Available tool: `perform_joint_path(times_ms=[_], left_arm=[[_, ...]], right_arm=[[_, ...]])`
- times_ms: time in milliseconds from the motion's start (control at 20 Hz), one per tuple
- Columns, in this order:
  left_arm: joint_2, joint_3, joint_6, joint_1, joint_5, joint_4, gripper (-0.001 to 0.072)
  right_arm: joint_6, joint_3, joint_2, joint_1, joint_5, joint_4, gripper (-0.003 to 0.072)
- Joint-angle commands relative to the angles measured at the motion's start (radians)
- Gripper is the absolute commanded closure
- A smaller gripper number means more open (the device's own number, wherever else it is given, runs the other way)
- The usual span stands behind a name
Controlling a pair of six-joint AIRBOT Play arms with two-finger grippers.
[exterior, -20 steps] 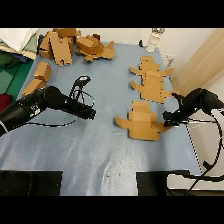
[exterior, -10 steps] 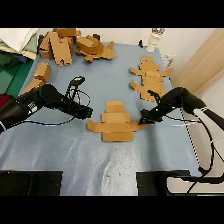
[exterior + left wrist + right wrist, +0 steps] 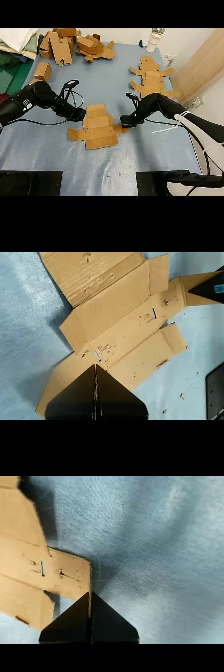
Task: Fold the box.
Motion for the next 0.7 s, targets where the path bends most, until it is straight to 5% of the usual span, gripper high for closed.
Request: perform_joint_path(times_ms=[0, 650], left_arm=[[0.0, -0.01, -0.006, 0.013, -0.02, 0.03, 0.0695], [0.0, -0.085, 0.011, 0.111, 0.016, -0.128, 0.0695]], right_arm=[[0.048, -0.034, 0.003, 0.036, 0.043, -0.031, 0.0684], [0.109, -0.122, 0.258, 0.036, 0.107, -0.079, 0.0684]])
